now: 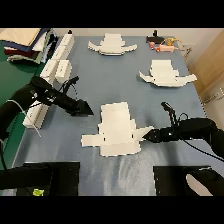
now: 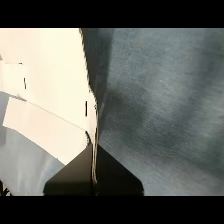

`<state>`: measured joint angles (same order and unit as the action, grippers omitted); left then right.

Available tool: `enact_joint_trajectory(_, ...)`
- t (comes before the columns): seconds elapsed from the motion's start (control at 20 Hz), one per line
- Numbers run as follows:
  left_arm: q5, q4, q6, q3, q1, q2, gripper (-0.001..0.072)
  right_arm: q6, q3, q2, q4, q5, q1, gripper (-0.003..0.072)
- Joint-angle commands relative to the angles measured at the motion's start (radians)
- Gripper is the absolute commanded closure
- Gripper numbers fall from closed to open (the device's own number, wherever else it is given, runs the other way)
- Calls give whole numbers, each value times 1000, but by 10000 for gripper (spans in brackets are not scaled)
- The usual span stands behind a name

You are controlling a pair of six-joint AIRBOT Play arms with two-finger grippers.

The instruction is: Fold the box.

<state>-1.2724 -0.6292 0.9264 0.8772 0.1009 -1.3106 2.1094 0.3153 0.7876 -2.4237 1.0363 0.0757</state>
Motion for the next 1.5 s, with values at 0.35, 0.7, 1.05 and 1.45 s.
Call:
enact_joint_trajectory(0.35, 51, 165, -232, 142, 121, -319, 166, -43, -16, -14, -5, -22, -14, 685)
enact_joint_trajectory(0.7, -97, 156, -311, 269, 199, -397, 362, -44, -16, -14, -5, -23, -14, 685)
enact_joint_trajectory(1.05, -226, 68, -345, 271, 199, -397, 674, -44, -16, -14, -4, -33, -14, 685)
enact_joint_trajectory(1.45, -204, 188, -357, 271, 199, -397, 693, -41, 0, -14, 58, -78, -13, 317)
